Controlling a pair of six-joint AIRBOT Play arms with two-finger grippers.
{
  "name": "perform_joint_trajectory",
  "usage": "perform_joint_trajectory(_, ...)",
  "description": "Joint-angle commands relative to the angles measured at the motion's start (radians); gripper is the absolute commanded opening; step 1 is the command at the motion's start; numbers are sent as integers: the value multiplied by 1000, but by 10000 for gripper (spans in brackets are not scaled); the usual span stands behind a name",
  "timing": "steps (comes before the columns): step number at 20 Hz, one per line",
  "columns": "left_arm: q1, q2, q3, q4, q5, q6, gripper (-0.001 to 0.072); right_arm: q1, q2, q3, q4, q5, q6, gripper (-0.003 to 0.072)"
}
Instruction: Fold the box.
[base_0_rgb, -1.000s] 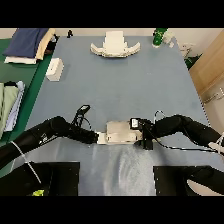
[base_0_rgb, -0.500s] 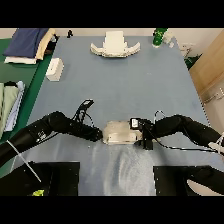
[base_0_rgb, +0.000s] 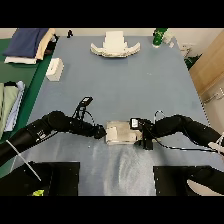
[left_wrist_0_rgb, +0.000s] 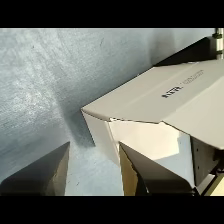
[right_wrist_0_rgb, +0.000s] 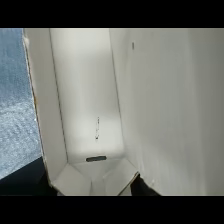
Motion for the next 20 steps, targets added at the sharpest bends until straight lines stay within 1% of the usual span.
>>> perform_joint_trajectory(1, -8, 0, 1, -35, 10, 6, 472, 0, 1, 1, 0, 0, 0, 482)
perform_joint_trajectory(4, -76, -14, 1, -44, 53, -15, 462, 0, 1, 1, 0, 0, 0, 482)
perform_joint_trajectory(5, -107, -29, 6, -40, 73, -47, 462, 0, 1, 1, 0, 0, 0, 482)
perform_joint_trajectory(6, -138, -51, 21, -6, 86, -116, 462, 0, 1, 1, 0, 0, 0, 482)
perform_joint_trajectory(7, -164, -73, 45, 72, 93, -221, 462, 0, 1, 1, 0, 0, 0, 482)
perform_joint_trajectory(9, -220, -104, 99, 272, 80, -446, 461, 0, 1, 1, 0, 0, 0, 482)
perform_joint_trajectory(11, -291, -139, 161, 449, 57, -656, 461, 0, 1, 1, 0, 0, 0, 482)
perform_joint_trajectory(13, -348, -180, 222, 554, 19, -802, 461, 0, 1, 1, 0, 0, 0, 482)
perform_joint_trajectory(15, -397, -230, 282, 646, -48, -950, 461, 0, 1, 1, 0, 0, 0, 482)
perform_joint_trajectory(17, -439, -282, 340, 695, -117, -1049, 461, 0, 1, 1, 0, 0, 0, 482)
perform_joint_trajectory(20, -478, -347, 405, 740, -191, -1169, 460, 0, 1, 1, 0, 0, 0, 482)
